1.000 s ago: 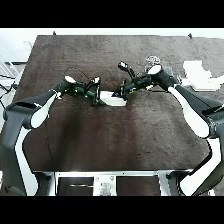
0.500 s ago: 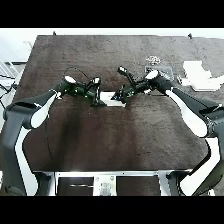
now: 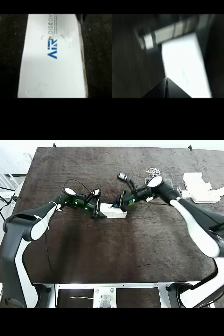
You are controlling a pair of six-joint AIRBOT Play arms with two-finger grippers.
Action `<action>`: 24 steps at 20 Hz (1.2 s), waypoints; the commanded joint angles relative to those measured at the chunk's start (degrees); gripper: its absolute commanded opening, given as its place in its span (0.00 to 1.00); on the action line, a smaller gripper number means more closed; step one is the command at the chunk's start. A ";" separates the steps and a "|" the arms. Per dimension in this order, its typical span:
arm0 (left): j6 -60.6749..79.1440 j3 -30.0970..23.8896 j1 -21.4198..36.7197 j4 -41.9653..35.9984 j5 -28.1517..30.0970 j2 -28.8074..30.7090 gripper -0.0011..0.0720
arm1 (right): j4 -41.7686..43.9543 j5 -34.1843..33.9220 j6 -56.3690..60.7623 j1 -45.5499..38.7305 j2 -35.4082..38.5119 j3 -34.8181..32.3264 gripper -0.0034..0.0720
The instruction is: Fold the box and place the chain.
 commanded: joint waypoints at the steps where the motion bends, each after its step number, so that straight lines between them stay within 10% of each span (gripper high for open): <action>1: 0.28 0.02 0.04 -0.09 0.11 0.00 0.69 | 1.95 -0.52 2.99 -0.07 9.53 -0.09 0.06; 16: 0.24 0.02 0.04 -0.79 0.04 0.00 0.69 | -3.52 -25.90 15.96 -9.90 51.80 -49.20 0.06; 17: 0.17 0.02 0.04 -0.79 0.07 0.02 0.59 | -3.52 -26.64 15.93 -10.32 52.39 -51.08 0.06; 18: 0.09 0.02 0.07 -0.72 -0.83 0.11 0.16 | -3.52 -27.08 15.93 -10.67 52.81 -52.35 0.06; 19: 0.46 0.09 0.17 -0.96 -2.05 0.11 0.05 | -3.52 -27.21 15.93 -10.99 52.87 -53.02 0.06; 24: -5.33 2.21 1.05 -1.09 -4.20 0.66 0.03 | -3.52 -29.51 15.93 -11.04 52.87 -53.40 0.06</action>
